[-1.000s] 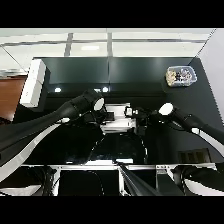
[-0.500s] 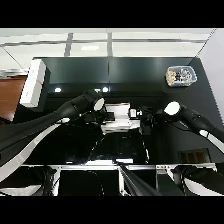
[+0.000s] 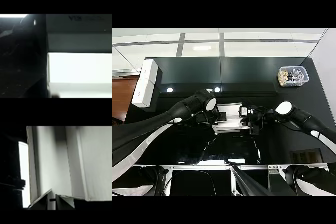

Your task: Fold the box and place the chain.

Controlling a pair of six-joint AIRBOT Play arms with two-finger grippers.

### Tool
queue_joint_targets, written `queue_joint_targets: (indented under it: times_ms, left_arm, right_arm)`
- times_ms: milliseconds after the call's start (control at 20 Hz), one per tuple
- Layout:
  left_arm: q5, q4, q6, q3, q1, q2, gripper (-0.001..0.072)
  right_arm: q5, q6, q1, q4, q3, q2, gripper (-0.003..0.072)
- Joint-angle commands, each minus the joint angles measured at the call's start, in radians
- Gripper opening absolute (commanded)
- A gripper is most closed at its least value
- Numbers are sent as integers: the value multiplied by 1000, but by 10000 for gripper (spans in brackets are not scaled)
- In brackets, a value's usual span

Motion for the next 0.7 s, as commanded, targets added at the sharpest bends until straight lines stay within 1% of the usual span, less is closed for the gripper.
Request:
queue_joint_targets:
  times_ms: [0,100,150,200,250,300,350,400,450,500,600,650]
  left_arm:
    - [5,-2,-2,0,0,0,25]
    - [5,-3,-2,0,0,0,25]
    - [5,-3,-2,0,0,0,26]
    - [6,-3,-2,0,0,0,26]
    - [6,-3,-2,0,0,0,26]
    - [6,-3,-2,0,0,0,26]
    - [6,-3,-2,0,0,0,26]
    - [6,-3,-2,0,0,0,26]
    - [7,-3,-2,0,0,0,27]
    - [8,-3,-2,0,0,0,26]
    - [9,-3,-2,0,0,0,26]
    - [9,-3,-2,0,1,0,27]
  right_arm:
    - [-29,0,43,92,1,-26,106]
    - [-53,0,50,111,1,-38,107]
    - [-68,6,50,109,1,-39,202]
    - [-86,16,50,110,1,-39,339]
    - [-91,16,50,109,1,-39,338]
    - [-90,17,50,109,1,-39,178]
    - [-91,19,50,111,1,-39,247]
    - [-90,20,50,114,1,-39,413]
    - [-83,37,49,109,1,-39,278]
    - [-75,62,49,98,1,-36,8]
    - [-56,173,48,56,2,-14,12]
    - [-42,276,41,19,5,11,12]
